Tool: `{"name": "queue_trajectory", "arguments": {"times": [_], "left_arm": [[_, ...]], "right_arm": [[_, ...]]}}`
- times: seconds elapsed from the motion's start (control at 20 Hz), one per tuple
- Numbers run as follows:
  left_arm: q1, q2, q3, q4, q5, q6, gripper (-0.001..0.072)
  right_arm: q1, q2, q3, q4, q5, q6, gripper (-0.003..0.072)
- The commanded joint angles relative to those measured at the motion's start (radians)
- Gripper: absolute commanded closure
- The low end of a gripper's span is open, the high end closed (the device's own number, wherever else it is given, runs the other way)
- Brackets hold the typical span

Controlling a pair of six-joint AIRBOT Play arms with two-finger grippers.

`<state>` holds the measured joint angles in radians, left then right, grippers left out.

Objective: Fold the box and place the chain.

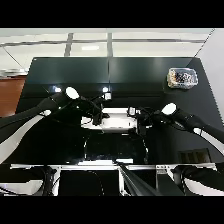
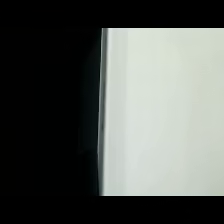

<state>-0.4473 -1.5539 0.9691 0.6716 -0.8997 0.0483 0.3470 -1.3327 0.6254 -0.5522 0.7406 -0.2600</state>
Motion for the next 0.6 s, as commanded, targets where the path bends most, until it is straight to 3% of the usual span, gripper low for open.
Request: {"name": "queue_trajectory", "arguments": {"times": [0.0, 0.55], "left_arm": [[-0.001, -0.001, 0.001, 0.0, 0.0, 0.001, 0.0686], [-0.001, -0.001, 0.001, 0.0, 0.002, 0.001, 0.0686]], "right_arm": [[0.002, 0.0, 0.001, -0.006, -0.015, 0.016, -0.0011], [0.031, -0.004, 0.001, -0.055, -0.011, 0.018, -0.0011]]}}
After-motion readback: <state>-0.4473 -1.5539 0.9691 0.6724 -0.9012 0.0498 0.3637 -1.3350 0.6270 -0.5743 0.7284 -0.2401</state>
